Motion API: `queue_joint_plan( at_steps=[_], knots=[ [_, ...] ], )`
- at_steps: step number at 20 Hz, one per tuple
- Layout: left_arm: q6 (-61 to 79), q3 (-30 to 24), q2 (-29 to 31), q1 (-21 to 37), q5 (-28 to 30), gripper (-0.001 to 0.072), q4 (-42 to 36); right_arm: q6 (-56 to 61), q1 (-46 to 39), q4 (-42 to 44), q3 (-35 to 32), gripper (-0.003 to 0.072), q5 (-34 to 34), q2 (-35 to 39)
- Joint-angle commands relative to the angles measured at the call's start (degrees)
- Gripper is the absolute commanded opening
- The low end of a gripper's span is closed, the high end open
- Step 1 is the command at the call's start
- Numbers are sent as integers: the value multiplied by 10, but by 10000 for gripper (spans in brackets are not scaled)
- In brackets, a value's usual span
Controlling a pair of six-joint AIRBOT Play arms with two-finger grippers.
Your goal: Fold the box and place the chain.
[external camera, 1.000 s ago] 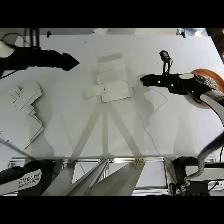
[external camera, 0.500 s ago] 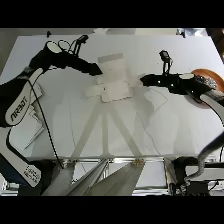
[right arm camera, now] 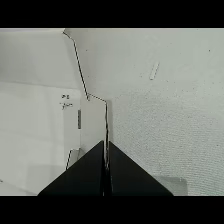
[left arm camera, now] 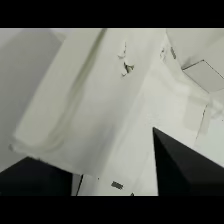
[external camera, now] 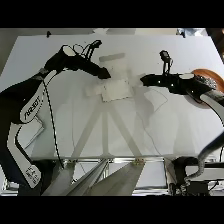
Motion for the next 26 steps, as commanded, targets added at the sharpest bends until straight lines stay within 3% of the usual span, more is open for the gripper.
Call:
queue_joint_plan(
  at_steps=[1,2,3,23,24,26],
  knots=[
    [49,2,-2,-4,-36,298,0,0,1,0,0,12,0,0],
    [49,2,-2,-4,-37,110,0,0,1,0,0,13,0,0],
    [50,2,-2,-4,-36,15,0,0,1,0,0,13,0,0],
    [54,2,-2,-4,-32,15,0,1,1,0,0,18,3,0],
    [61,2,-2,-4,-32,14,-1,1,1,1,0,110,6,0],
    [84,2,-1,-3,-34,12,0,1,0,7,0,442,11,2]
  ],
)
